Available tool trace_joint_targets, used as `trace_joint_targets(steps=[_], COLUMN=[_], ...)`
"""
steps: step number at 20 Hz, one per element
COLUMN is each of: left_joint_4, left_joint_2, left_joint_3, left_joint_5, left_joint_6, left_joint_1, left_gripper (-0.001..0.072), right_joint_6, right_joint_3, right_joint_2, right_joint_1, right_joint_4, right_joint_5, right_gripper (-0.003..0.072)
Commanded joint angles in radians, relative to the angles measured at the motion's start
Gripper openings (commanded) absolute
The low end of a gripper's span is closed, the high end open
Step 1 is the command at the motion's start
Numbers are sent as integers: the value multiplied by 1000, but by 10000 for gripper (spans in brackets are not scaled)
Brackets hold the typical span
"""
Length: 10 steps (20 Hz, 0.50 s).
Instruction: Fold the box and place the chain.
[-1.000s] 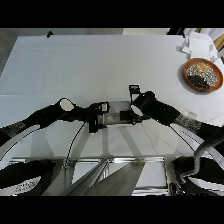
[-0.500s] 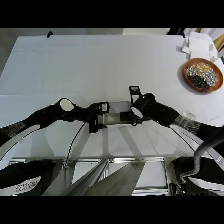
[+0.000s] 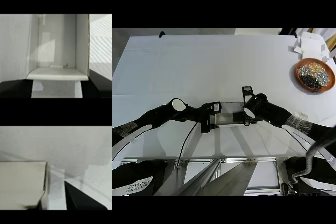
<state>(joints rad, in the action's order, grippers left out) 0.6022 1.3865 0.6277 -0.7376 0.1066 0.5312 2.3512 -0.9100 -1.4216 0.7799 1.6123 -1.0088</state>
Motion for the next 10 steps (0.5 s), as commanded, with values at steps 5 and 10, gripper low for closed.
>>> trace_joint_targets(steps=[5,10], left_joint_4=[0,0], left_joint_2=[0,0], left_joint_3=[0,0], left_joint_5=[0,0], left_joint_6=[0,0], left_joint_1=[0,0], left_gripper=[9,9], right_joint_6=[-212,-370], right_joint_3=[0,0], right_joint_2=[175,387], right_joint_1=[3,-58], right_joint_4=[34,67], right_joint_5=[-7,-51], right_gripper=[343,342])
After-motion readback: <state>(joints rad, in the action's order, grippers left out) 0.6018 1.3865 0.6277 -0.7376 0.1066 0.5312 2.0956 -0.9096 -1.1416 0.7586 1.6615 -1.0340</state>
